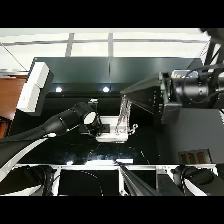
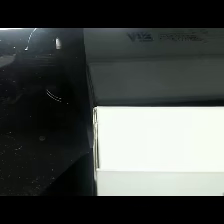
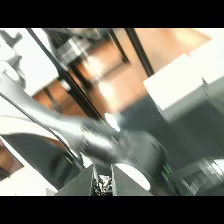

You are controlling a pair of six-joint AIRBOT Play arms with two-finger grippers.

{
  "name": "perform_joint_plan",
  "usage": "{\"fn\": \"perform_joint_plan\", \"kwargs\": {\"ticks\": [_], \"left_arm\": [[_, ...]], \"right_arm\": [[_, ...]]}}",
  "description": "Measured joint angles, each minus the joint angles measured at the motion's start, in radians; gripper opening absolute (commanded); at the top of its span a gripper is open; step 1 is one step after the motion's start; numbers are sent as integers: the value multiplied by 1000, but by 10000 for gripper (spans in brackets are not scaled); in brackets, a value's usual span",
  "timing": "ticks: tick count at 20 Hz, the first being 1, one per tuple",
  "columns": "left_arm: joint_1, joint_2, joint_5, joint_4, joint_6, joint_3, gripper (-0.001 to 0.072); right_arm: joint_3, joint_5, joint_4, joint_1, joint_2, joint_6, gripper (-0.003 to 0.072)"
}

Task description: Fold the box and place the chain.

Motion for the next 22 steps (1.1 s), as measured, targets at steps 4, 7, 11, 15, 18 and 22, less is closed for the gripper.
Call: {"fn": "perform_joint_plan", "kwargs": {"ticks": [4,7,11,15,18,22], "left_arm": [[0,0,0,0,0,0,30],[0,0,0,0,0,0,31],[0,0,0,0,0,0,30],[0,0,0,0,0,0,30],[0,0,0,0,0,0,30],[0,0,0,0,0,0,30]], "right_arm": [[54,-44,110,-1,-2,-36,10],[101,-66,119,0,-4,-44,10],[110,-41,3,38,-44,17,10],[85,-21,-120,85,-113,65,10],[53,-9,-203,98,-144,101,10],[-32,3,-319,105,-158,155,10]]}}
